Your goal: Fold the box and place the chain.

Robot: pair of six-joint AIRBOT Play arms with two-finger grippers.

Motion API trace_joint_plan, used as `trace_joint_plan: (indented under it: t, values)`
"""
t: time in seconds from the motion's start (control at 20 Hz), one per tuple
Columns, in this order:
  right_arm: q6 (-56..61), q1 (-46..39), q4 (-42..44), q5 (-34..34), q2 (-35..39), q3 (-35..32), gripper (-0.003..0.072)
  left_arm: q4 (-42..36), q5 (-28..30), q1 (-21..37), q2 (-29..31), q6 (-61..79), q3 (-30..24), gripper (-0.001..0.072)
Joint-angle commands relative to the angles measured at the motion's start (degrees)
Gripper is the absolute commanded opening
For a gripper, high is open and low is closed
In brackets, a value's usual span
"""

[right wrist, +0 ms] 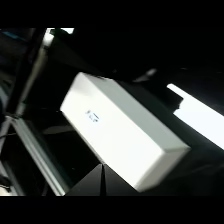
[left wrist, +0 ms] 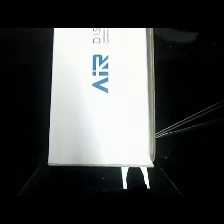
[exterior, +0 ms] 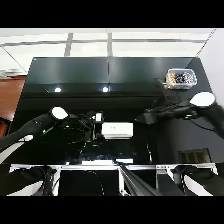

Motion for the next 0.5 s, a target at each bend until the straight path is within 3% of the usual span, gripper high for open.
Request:
trace_joint_plan:
  t: [0.0, 0.15, 0.35, 0.45]
  values:
    - [3.48, -9.18, -9.11, 3.54, 5.33, 0.85, 0.0016, 2.08, -1.27, 0.07, 3.63, 0.07, 1.53, 0.0719]
    - [4.55, -11.69, -12.28, 3.85, 5.38, 0.28, 0.0016, 0.15, -5.84, -2.56, 6.78, 0.04, 4.24, 0.0718]
    - [5.38, -11.56, -13.49, -1.29, 5.38, -0.42, 0.0016, -4.39, 5.95, -10.84, 3.23, -8.24, 8.22, 0.0707]
    - [5.35, -11.56, -13.51, -2.51, 5.38, -0.42, 0.0016, -4.42, 4.72, -11.91, -1.99, -13.49, 11.96, 0.0707]
